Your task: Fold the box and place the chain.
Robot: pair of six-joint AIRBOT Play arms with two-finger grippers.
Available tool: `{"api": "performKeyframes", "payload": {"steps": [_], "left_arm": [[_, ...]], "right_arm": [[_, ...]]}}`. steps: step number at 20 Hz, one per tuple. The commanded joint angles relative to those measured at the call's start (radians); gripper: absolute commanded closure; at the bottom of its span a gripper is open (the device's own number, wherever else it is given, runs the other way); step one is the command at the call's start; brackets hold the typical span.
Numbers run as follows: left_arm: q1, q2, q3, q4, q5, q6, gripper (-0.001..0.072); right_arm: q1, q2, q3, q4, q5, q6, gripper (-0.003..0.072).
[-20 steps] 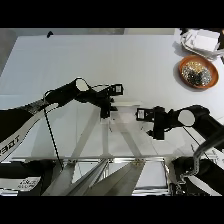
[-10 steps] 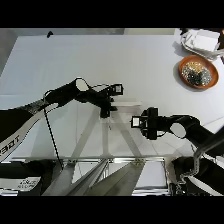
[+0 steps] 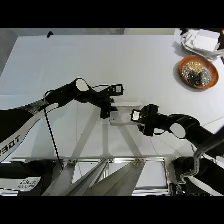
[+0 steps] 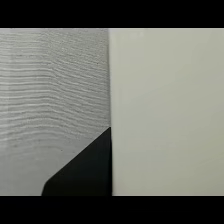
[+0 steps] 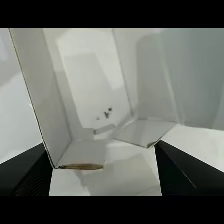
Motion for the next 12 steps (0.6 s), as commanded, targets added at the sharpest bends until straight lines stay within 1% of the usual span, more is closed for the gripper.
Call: {"api": "performKeyframes", "payload": {"steps": [1,7,12], "left_arm": [[0.000,0.000,0.000,0.001,0.003,0.002,0.0698],[0.000,0.000,0.000,0.001,0.003,0.003,0.0698],[0.000,0.000,0.000,0.001,0.003,0.002,0.0698]], "right_arm": [[-0.042,0.000,0.000,0.041,-0.010,-0.026,0.0020],[-0.130,0.000,0.000,0.207,-0.010,-0.272,0.0021],[-0.194,-0.027,0.000,0.389,-0.004,-0.548,0.0021]]}}
